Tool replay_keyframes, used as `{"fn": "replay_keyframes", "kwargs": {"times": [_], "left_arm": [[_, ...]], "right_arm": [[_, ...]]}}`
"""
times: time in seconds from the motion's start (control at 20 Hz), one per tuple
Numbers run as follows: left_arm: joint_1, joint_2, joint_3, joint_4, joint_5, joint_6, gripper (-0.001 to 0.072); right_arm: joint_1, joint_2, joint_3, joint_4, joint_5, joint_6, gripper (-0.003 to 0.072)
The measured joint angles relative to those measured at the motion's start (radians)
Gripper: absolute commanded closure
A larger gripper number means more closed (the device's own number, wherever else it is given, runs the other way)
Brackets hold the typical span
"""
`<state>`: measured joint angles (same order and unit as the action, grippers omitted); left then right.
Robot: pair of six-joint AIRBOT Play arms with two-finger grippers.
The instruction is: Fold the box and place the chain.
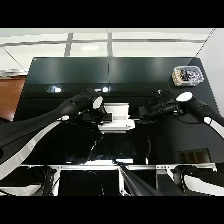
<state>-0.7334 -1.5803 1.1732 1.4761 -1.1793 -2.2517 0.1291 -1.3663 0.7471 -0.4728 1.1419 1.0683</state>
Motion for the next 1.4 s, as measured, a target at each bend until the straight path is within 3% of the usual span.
{"fn": "replay_keyframes", "kwargs": {"times": [0.1, 0.2, 0.3, 0.35, 0.7, 0.8, 1.4], "left_arm": [[0.0, 0.0, 0.0, 0.0, 0.0, 0.0, 0.0679], [0.0, 0.0, 0.0, 0.0, 0.0, 0.0, 0.068], [0.0, 0.0, 0.0, 0.0, 0.0, 0.0, 0.068], [0.0, 0.0, 0.0, 0.0, 0.0, 0.0, 0.0679], [0.0, 0.0, 0.0, 0.0, 0.0, 0.0, 0.068], [0.0, 0.0, 0.0, 0.0, 0.0, 0.0, 0.068], [0.0, 0.0, 0.0, 0.0, 0.001, -0.002, 0.068]], "right_arm": [[0.03, -0.001, 0.026, 0.002, 0.005, 0.007, 0.0157], [0.064, -0.001, 0.049, -0.012, -0.002, 0.034, 0.0271], [0.09, -0.001, 0.069, -0.042, -0.01, 0.067, 0.0288], [0.1, -0.001, 0.076, -0.052, -0.014, 0.081, 0.0333], [0.178, -0.001, 0.113, -0.211, -0.052, 0.218, 0.039], [0.214, -0.001, 0.13, -0.262, -0.074, 0.269, 0.0452], [0.449, -0.032, 0.274, -0.702, -0.138, 0.824, 0.0452]]}}
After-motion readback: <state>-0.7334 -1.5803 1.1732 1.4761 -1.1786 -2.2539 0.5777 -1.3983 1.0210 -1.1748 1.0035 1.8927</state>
